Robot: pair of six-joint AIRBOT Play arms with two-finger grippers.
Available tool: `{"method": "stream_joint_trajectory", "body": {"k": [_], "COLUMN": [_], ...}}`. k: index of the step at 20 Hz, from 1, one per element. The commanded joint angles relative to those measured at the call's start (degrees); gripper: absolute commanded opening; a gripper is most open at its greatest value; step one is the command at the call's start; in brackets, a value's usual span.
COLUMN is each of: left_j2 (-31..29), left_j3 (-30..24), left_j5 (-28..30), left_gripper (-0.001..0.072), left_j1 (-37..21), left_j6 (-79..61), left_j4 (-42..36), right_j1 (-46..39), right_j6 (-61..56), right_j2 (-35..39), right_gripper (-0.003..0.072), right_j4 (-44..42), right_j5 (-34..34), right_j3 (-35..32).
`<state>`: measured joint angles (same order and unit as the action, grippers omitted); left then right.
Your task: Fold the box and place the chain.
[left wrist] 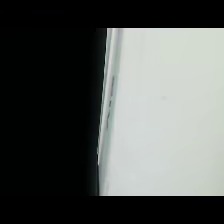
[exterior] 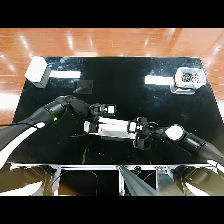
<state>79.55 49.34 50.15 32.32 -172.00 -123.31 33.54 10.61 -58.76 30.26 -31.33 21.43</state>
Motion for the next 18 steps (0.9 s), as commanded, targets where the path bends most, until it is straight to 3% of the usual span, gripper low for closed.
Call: {"method": "stream_joint_trajectory", "body": {"k": [1, 12, 14, 18], "left_j2": [0.2, 0.2, 0.2, 0.2], "left_j3": [0.3, 0.3, 0.3, 0.3], "left_j5": [1.3, 3.8, 3.9, 5.4], "left_gripper": [0.0017, 0.0016, 0.0016, 0.0016], "left_j1": [0.0, 0.0, 0.0, 0.0], "left_j6": [0.0, 4.5, 4.5, 4.5], "left_j4": [0.0, 0.0, -0.2, -0.2], "right_j1": [-0.1, -0.1, -0.1, -0.1], "right_j6": [2.1, 3.9, 4.9, 5.1], "right_j2": [-1.9, -3.5, -3.9, -4.2], "right_gripper": [0.0713, 0.0711, 0.0663, 0.0664], "right_j4": [-2.0, -2.4, -4.0, -4.8], "right_j5": [-1.7, -0.3, -0.1, 0.6], "right_j3": [0.0, 0.0, 0.0, 0.5]}}
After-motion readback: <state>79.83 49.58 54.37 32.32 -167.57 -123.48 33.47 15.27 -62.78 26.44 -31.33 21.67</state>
